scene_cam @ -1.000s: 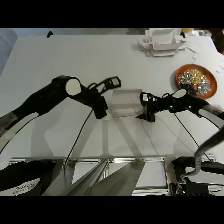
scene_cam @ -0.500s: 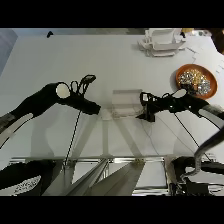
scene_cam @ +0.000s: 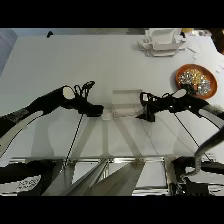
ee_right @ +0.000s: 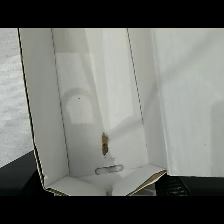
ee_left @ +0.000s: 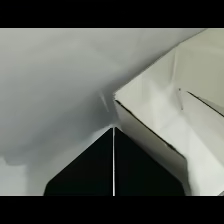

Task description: Fold the box and place the chain.

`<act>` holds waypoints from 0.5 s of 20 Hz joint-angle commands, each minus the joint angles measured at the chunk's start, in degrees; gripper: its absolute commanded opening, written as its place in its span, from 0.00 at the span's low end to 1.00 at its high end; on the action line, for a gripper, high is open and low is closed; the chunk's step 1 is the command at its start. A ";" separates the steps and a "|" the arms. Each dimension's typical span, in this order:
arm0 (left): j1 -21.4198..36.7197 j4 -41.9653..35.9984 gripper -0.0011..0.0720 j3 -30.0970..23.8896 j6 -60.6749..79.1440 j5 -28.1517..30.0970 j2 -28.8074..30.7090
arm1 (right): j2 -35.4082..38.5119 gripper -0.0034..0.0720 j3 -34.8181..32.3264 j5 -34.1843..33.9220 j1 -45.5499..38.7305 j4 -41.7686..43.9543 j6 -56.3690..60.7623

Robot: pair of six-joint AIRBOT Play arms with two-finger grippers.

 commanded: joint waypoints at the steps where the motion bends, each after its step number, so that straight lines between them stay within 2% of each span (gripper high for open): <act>1: -0.52 -5.11 0.03 -0.02 4.79 0.79 0.17 | 0.04 0.62 -0.02 0.02 0.00 0.00 0.00; 7: -1.33 -5.64 0.04 -0.02 5.66 2.56 5.90 | 0.04 0.62 -0.02 0.02 0.00 0.00 0.00; 8: -1.33 -5.95 0.11 -0.02 5.64 2.71 6.40 | 0.04 0.62 -0.02 0.02 0.00 0.00 0.00; 10: -1.73 -6.99 0.36 -0.02 5.62 2.69 6.38 | 0.04 0.62 -0.02 0.02 0.00 0.00 0.00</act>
